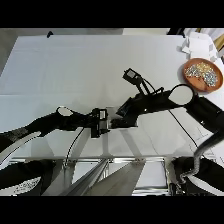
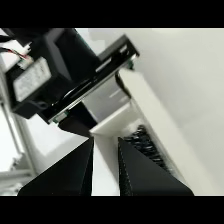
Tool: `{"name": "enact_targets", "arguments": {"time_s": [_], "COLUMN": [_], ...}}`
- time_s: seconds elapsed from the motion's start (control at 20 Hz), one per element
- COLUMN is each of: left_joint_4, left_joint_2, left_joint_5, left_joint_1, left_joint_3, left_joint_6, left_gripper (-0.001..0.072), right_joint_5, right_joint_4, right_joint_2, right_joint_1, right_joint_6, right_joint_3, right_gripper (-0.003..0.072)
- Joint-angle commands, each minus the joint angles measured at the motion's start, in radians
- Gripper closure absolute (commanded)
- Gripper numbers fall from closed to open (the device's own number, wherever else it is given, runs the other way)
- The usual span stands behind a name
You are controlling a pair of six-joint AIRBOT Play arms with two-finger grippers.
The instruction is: Fold the box and place the chain.
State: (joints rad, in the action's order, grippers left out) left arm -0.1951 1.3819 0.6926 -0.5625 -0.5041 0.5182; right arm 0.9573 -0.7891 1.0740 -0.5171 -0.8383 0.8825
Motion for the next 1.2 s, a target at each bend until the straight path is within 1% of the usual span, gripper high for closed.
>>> {"name": "enact_targets", "arguments": {"time_s": [0.0, 0.15, 0.25, 0.3, 0.45, 0.6, 0.75, 0.9, 1.0, 1.15], "left_joint_4": [0.0, 0.0, 0.0, 0.0, 0.0, 0.0, 0.0, 0.0, 0.0, 0.0], "left_joint_2": [0.0, 0.0, 0.0, 0.0, 0.0, 0.0, 0.0, 0.0, 0.0, 0.0], "left_joint_5": [0.0, 0.0, 0.0, 0.0, 0.0, 0.0, 0.0, 0.0, 0.0, 0.0], "left_joint_1": [0.0, 0.0, 0.0, 0.0, 0.0, 0.0, 0.0, 0.0, 0.0, 0.0], "left_joint_3": [0.0, 0.0, 0.0, 0.0, 0.0, 0.0, 0.0, 0.0, 0.0, 0.0], "left_joint_6": [0.0, 0.0, 0.0, 0.0, 0.0, 0.0, 0.0, 0.0, 0.0, 0.0], "left_gripper": [0.044, 0.044, 0.044, 0.044, 0.044, 0.044, 0.044, 0.044, 0.044, 0.044], "right_joint_5": [0.075, 0.046, 0.058, 0.06, 0.075, 0.095, 0.113, 0.21, 0.222, 0.23], "right_joint_4": [-0.108, -0.115, -0.151, -0.173, -0.179, -0.199, -0.2, -0.2, -0.198, -0.175], "right_joint_2": [-0.002, 0.016, 0.07, 0.109, 0.238, 0.29, 0.288, 0.259, 0.23, 0.177], "right_joint_1": [0.051, 0.126, 0.146, 0.146, 0.14, 0.094, 0.058, 0.026, 0.012, 0.007], "right_joint_6": [0.002, 0.073, 0.118, 0.125, 0.141, 0.17, 0.258, 0.399, 0.427, 0.472], "right_joint_3": [0.142, 0.164, 0.164, 0.164, 0.164, 0.164, 0.163, 0.161, 0.148, 0.104], "right_gripper": [0.0534, 0.0535, 0.0528, 0.0527, 0.0528, 0.0529, 0.0528, 0.0528, 0.0527, 0.0415]}}
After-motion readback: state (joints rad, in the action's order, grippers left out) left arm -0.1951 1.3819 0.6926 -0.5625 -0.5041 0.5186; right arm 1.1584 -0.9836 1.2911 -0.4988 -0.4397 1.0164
